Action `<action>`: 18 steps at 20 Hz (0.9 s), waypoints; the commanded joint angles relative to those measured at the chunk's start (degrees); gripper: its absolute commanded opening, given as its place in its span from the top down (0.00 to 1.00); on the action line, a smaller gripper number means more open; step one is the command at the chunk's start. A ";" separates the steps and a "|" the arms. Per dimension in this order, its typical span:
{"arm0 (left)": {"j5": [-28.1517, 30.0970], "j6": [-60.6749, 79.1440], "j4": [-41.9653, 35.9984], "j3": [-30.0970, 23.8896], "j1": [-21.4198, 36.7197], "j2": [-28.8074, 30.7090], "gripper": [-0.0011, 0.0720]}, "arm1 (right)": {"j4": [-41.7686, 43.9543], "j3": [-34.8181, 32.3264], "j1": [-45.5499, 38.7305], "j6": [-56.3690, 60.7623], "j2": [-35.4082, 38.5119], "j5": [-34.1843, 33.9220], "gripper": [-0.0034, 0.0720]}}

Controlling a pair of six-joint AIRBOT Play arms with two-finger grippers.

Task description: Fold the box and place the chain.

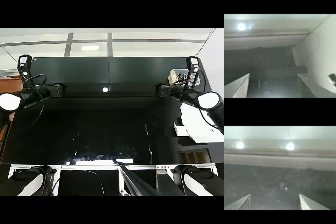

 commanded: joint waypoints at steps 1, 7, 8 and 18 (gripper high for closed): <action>-6.40 -2.84 3.06 1.79 3.56 -1.97 0.01 | -8.24 2.95 -6.84 7.21 -1.14 5.68 0.00; -28.28 -10.86 14.60 3.82 8.85 -1.84 0.01 | -33.90 17.84 -47.01 24.26 -10.82 18.56 0.00; -29.24 -10.84 14.34 3.82 8.83 -1.84 0.01 | -33.00 21.84 -51.25 23.80 -13.79 24.24 0.00; -31.52 -10.60 13.73 3.82 8.37 -1.84 0.02 | -29.68 33.77 -57.51 -14.49 -31.89 43.39 0.00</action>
